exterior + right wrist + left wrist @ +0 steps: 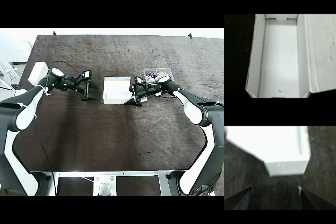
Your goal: Fold the box and place the chain.
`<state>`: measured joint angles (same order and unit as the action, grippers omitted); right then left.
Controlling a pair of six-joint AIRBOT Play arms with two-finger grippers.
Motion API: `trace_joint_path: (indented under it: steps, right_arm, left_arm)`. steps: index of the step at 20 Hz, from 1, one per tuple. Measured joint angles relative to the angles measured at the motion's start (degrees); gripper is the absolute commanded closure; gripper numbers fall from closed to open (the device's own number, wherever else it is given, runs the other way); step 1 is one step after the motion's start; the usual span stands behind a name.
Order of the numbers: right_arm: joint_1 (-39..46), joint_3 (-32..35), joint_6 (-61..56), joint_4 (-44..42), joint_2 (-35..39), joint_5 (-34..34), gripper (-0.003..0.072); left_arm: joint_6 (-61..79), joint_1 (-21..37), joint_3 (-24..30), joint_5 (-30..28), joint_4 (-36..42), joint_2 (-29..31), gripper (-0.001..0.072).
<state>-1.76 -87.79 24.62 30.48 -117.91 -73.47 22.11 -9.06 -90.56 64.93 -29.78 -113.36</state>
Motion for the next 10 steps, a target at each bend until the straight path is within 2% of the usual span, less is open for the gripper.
trace_joint_path:
  steps: [10]
  right_arm:
    - [0.0,0.0,0.0,0.1,0.0,-0.1,0.0103]
  left_arm:
    - [2.3,-3.2,-0.5,-0.6,2.6,-1.8,-0.0011]
